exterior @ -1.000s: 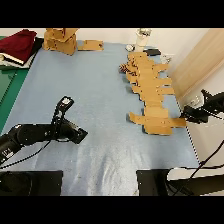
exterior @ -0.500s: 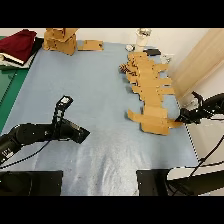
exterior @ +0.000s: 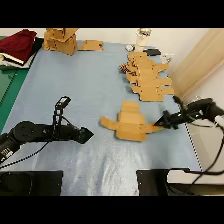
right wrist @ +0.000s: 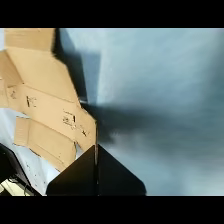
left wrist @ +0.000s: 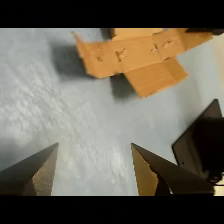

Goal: Fold the box.

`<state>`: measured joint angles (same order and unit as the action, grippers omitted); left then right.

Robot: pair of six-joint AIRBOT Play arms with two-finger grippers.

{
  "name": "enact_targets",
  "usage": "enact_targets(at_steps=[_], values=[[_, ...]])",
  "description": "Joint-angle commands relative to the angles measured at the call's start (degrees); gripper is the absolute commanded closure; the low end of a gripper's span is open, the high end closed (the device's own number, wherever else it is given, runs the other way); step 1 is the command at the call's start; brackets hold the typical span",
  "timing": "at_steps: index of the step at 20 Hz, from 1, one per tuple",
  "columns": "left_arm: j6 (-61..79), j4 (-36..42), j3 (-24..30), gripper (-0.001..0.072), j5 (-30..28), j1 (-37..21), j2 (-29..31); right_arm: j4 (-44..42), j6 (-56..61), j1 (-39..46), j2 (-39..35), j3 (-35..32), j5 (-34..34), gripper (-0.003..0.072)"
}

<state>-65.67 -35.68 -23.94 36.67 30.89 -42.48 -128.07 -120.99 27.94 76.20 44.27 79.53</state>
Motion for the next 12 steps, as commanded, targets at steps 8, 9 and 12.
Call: enact_targets(at_steps=[8,9,12], values=[[3.19,1.40,-0.04,0.0020,18.40,-13.66,-0.04,-1.99,8.76,-17.03,-23.76,-23.69,-13.11,0.0453],[3.32,1.44,-0.04,0.0021,18.38,-13.68,0.00,-2.10,8.76,-17.51,-23.74,-23.69,-13.22,0.0453],[3.28,2.10,-0.04,0.0021,18.45,-13.66,0.04,-2.32,8.76,-19.80,-23.74,-23.69,-13.57,0.0465]])
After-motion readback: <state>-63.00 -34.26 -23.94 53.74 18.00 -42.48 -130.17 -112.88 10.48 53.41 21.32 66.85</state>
